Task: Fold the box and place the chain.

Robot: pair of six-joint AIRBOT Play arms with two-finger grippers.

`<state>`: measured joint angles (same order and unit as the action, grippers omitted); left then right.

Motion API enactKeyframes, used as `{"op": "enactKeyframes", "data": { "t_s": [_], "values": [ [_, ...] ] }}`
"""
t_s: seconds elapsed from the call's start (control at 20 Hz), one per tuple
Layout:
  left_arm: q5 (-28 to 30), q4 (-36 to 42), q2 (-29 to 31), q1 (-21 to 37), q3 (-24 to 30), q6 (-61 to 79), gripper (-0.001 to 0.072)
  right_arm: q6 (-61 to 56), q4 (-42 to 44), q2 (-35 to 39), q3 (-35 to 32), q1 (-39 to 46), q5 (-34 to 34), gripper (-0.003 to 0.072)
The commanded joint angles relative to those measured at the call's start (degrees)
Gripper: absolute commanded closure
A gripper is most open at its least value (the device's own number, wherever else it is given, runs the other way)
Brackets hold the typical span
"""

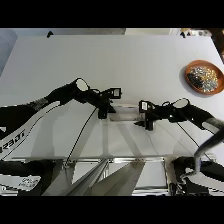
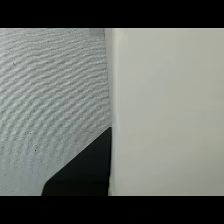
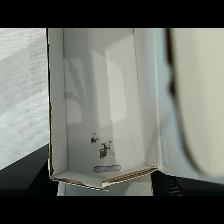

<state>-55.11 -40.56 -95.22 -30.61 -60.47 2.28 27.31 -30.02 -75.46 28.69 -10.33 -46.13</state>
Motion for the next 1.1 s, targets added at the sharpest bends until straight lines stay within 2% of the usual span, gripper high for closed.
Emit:
{"op": "enactKeyframes", "data": {
  "t_s": [0.0,0.5,0.55,0.65,0.7,0.75,1.05],
  "values": [
    [0.0,0.0,0.0,0.0,-0.1,0.0,0.0698,0.0,0.0,0.0,0.0,0.0,0.0,0.0389],
    [-0.7,0.0,0.1,0.0,-0.1,0.0,0.0695,0.0,0.0,0.0,0.0,0.0,0.0,0.0389],
    [-1.0,-0.2,0.2,0.1,-0.1,0.0,0.0616,0.0,0.0,0.0,0.0,0.0,0.0,0.0389],
    [-1.8,-0.8,1.2,0.5,-0.1,-0.2,0.0291,0.0,0.0,0.0,0.0,0.0,0.0,0.0389],
    [-2.1,-1.0,2.1,0.9,-0.1,-1.1,0.0226,0.0,0.0,0.0,0.0,0.0,0.0,0.0389],
    [-2.4,-1.5,3.1,1.4,-0.1,-2.1,0.0192,0.0,0.0,0.0,0.0,0.0,0.0,0.0389],
    [-7.0,-10.8,12.8,5.9,-0.1,-14.0,0.0200,0.0,0.0,0.0,0.0,0.0,0.0,0.0389]
  ]
}}
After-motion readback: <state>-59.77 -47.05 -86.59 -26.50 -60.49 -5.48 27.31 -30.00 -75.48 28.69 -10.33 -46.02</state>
